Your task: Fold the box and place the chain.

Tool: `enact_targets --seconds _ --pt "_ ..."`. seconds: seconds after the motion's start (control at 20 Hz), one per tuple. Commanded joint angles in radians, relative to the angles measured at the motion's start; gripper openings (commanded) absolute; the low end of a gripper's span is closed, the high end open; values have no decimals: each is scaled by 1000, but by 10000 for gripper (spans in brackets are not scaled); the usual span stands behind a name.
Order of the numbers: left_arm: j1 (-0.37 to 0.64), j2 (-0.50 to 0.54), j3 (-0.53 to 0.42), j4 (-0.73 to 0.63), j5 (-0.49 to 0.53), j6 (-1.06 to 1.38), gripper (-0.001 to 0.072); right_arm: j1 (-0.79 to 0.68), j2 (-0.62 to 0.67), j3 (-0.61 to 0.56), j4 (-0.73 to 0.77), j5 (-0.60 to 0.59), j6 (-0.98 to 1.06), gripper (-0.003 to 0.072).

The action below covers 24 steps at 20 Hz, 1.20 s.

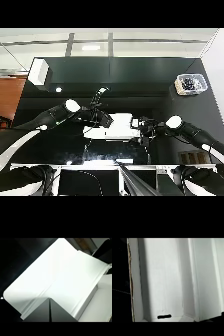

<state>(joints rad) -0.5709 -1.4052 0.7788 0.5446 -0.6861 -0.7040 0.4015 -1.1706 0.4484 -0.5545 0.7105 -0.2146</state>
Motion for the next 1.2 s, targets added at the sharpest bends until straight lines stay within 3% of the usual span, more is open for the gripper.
enact_targets --seconds 0.0,0.15,0.35,0.45,0.5,0.6,0.65,0.7,0.75,0.8,1.15 --pt "-4 2 12 74 -74 -3 21 1 0 0 1 -1 1 192" --pt "5 114 25 142 -100 -49 20 1 0 0 2 -2 1 192" --pt "47 338 6 469 -139 -256 22 1 0 0 4 -19 16 192" --pt "80 422 -38 557 -187 -291 22 1 0 0 4 -19 16 192" --pt "91 452 -74 537 -200 -272 25 1 0 0 4 -19 16 192" --pt "84 483 -147 410 -253 47 26 1 0 0 4 -19 16 192" --pt "77 482 -175 368 -266 164 69 1 0 0 4 -19 16 192" --pt "64 479 -200 367 -247 247 317 1 0 0 4 -19 16 192" --pt "54 474 -218 371 -206 301 669 1 0 0 4 -19 16 192" --pt "44 463 -233 370 -143 322 707 1 0 0 3 -19 16 192" --pt "-50 329 -238 378 63 447 686 1 0 0 3 -19 16 192"
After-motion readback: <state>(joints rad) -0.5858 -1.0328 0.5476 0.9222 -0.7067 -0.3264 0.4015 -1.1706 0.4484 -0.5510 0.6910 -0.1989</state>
